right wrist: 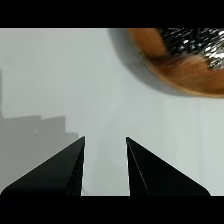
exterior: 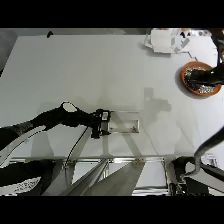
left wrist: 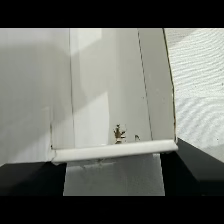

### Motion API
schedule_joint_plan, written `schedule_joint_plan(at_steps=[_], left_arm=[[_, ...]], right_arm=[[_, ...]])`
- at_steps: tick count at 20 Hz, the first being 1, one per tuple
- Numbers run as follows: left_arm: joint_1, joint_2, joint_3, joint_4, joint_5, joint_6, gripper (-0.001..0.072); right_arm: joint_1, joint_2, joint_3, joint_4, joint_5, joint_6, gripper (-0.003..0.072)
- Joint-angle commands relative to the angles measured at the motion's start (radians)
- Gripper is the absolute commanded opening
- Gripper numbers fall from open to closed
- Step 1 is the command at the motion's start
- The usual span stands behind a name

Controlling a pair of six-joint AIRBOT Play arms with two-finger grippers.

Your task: Fold the box and place the chain.

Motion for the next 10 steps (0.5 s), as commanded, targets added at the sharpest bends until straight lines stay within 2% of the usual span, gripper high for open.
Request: schedule_joint_plan(at_steps=[1, 5, 10], left_arm=[[0.0, 0.001, 0.0, 0.0, 0.0, 0.0, 0.015], [0.0, 0.001, 0.0, 0.0, 0.0, 0.0, 0.015], [0.0, 0.001, 0.0, 0.0, 0.0, 0.0, 0.015]], right_arm=[[-0.124, -0.254, 0.178, -0.01, -0.024, -0.146, 0.026], [-0.121, -0.453, 0.328, -0.054, -0.053, -0.161, 0.026], [-0.121, -0.515, 0.34, -0.05, -0.079, -0.169, 0.026]])
